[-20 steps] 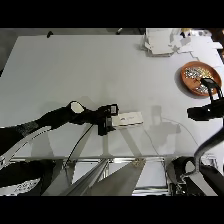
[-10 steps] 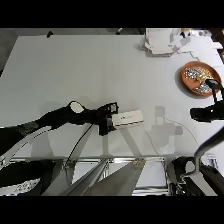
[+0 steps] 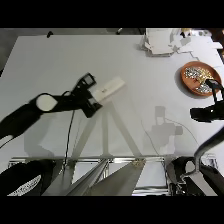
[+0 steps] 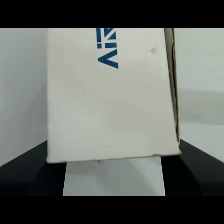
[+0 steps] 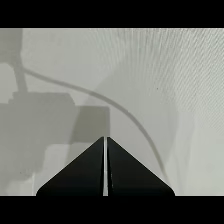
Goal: Fold the box and place the chain.
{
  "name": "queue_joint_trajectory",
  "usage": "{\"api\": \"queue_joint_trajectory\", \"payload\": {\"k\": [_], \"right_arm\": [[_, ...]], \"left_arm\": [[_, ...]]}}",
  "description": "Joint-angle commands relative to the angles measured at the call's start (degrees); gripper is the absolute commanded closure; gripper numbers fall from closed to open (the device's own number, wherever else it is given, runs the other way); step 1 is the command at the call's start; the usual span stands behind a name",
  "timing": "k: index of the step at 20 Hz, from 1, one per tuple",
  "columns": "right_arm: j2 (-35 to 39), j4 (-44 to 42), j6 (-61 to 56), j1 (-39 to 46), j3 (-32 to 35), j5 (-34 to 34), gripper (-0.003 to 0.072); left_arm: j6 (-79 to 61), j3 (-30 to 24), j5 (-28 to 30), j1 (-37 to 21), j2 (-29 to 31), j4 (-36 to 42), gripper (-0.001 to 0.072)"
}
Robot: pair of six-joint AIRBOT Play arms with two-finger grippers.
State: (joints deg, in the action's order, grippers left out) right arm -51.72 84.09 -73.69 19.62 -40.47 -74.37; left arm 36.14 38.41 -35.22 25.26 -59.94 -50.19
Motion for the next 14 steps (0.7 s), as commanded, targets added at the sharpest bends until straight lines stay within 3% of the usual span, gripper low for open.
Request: {"api": "queue_joint_trajectory", "payload": {"k": [1,2,4,8,12,14], "right_arm": [[0.0,-0.1,0.0,0.0,0.0,0.0,0.0647],[0.0,-0.1,0.0,0.0,0.0,0.0,0.0647],[0.0,-0.1,0.0,0.0,0.0,0.0,0.0647],[0.0,-0.1,0.0,0.0,0.0,0.0,0.0647],[0.0,-0.1,0.0,0.0,0.0,0.0,0.0647],[0.0,-0.1,0.0,0.0,0.0,0.0,0.0647]], "left_arm": [[29.7,0.0,-8.4,-11.3,12.6,-29.9,0.0709],[34.1,0.0,-11.6,-15.1,15.5,-36.4,0.0709],[37.4,0.0,-16.5,-23.1,19.2,-40.9,0.0708],[38.5,-0.4,-19.9,-36.4,19.8,-35.6,0.0707],[38.7,-4.3,-18.5,-40.0,17.6,-34.9,0.0667],[38.7,-7.1,-17.5,-39.8,16.3,-34.4,0.0292]]}}
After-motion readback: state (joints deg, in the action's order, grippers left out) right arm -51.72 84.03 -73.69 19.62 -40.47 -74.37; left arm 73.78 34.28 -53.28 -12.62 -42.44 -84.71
